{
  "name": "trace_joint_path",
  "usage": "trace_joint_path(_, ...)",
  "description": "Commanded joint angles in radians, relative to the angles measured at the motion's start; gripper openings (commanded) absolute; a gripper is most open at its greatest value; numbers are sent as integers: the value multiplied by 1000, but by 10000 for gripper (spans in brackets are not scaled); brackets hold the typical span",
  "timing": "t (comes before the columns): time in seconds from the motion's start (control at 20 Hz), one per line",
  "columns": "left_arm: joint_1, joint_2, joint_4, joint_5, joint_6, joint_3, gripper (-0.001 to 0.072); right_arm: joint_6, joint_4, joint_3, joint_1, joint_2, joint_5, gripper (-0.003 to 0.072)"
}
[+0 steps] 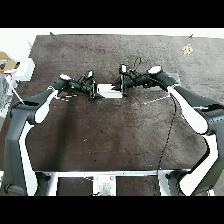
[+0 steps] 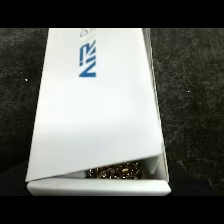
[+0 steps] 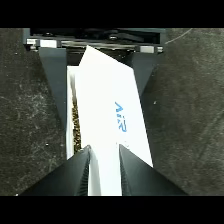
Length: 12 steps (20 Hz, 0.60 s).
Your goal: Fold the box and place the chain.
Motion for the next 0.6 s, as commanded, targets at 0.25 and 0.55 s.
trace_joint_path(0.25,-1,0,1,-3,0,0,349,42,-47,-14,2,-5,56,215)
trace_joint_path(0.55,-1,0,1,-3,0,0,349,42,104,-13,3,52,96,68)
